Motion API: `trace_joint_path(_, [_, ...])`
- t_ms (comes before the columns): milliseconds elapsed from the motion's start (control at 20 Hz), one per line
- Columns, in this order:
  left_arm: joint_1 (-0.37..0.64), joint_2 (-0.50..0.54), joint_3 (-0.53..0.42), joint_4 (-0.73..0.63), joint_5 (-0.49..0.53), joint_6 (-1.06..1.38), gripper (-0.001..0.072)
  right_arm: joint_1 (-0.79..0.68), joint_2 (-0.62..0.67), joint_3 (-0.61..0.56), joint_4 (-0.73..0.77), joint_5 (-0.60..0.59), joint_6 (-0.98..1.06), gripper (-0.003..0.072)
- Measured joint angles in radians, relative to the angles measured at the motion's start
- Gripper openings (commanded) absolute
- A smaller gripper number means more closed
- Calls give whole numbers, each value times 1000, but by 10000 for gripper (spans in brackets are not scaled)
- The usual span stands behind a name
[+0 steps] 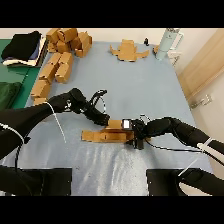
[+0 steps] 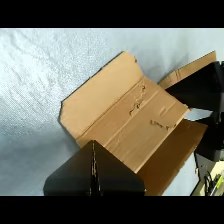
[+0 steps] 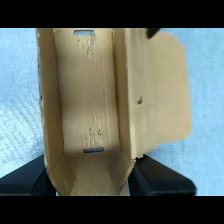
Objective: Fold the box.
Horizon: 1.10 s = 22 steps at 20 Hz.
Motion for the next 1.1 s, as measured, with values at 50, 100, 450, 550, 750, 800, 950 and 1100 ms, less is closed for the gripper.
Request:
trace_joint_path(50, [9,13,5,0,-3,23,8,0,0,0,0,0,0,575])
trace_joint_path(100, [19,31,5,1,-7,48,8,0,0,0,0,0,0,575])
trace_joint_path(450, [142,277,-120,6,-10,356,8,0,0,0,0,2,0,575])
trace_joint_path(550, [139,343,-177,10,13,444,7,0,0,0,0,2,1,575])
trace_joint_path(750, [63,452,-287,46,146,576,10,0,0,0,0,2,1,575])
trace_joint_path(800, [40,475,-315,60,180,605,13,0,0,0,0,2,1,575])
trace_joint_path(950, [16,518,-400,31,231,796,686,0,0,0,0,2,1,575])
trace_joint_path(1100, [26,531,-474,-74,240,1062,685,0,0,0,0,2,1,575])
